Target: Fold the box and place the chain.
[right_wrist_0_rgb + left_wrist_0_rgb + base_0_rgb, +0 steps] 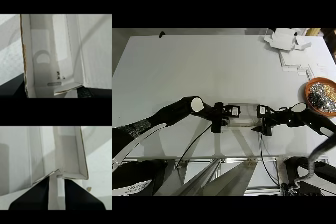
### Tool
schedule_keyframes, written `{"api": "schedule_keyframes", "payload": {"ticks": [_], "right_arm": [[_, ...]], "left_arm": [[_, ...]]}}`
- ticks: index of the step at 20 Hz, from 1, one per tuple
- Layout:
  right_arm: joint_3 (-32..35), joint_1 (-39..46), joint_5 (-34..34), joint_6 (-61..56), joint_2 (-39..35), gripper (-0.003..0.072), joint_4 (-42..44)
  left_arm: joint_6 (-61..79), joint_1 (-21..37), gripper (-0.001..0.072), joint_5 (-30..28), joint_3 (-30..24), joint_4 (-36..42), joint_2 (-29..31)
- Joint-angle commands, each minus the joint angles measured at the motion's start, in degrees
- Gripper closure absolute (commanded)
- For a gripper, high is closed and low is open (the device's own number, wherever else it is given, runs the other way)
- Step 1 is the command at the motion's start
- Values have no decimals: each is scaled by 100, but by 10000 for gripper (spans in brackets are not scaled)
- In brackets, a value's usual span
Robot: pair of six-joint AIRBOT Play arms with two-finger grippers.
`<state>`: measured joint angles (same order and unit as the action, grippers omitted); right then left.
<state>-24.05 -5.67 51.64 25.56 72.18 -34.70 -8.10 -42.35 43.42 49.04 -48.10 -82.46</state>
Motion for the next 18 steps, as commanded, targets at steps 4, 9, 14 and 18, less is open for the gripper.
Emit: {"api": "schedule_keyframes", "payload": {"ticks": [4,9,14,18], "right_arm": [[-4,2,2,-2,-4,285,2],[-4,2,2,-2,-4,285,0],[-4,2,2,-2,-4,285,2],[-4,2,2,-2,-4,285,0]], "left_arm": [[66,-162,577,-302,-2,466,-160],[61,-219,368,-260,-2,616,-177],[-46,-181,316,-11,-2,492,-48],[-1508,70,514,328,-2,-367,581]]}}
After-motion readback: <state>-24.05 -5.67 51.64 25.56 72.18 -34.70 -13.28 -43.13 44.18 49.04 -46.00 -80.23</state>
